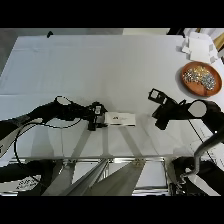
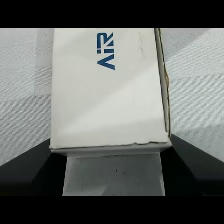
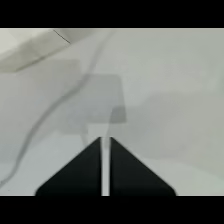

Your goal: Fold the box and place the chain.

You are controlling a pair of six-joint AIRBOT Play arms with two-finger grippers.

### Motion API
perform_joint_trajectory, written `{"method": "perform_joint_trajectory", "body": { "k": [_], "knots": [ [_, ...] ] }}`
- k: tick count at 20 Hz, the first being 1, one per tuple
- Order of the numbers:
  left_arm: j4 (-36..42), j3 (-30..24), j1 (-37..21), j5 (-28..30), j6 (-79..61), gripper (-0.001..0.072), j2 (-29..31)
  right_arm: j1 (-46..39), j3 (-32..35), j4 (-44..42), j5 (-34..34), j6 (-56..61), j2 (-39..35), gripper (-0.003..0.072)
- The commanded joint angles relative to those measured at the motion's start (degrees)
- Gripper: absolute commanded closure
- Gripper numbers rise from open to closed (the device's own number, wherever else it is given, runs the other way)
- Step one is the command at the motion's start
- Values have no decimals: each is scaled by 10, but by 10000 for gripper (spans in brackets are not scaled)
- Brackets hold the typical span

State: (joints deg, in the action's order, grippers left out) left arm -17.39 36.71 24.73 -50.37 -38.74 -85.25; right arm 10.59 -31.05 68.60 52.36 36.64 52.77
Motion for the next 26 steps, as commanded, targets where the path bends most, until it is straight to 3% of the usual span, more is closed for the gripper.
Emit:
{"method": "perform_joint_trajectory", "body": {
  "k": [1, 18, 20, 26],
  "knots": [
    [0, 0, 0, 0, 0, 458, 0, -24, 0, 37, 15, 124, -1, 672],
    [3, 0, 0, -10, 0, 463, 2, -24, 0, 36, 15, 130, -1, 672],
    [3, 0, -1, -12, 7, 702, 15, -24, 0, 36, 15, 130, -1, 672],
    [14, 0, -7, 26, 146, 705, 138, -24, 0, 36, 14, 130, -1, 672]
  ]
}}
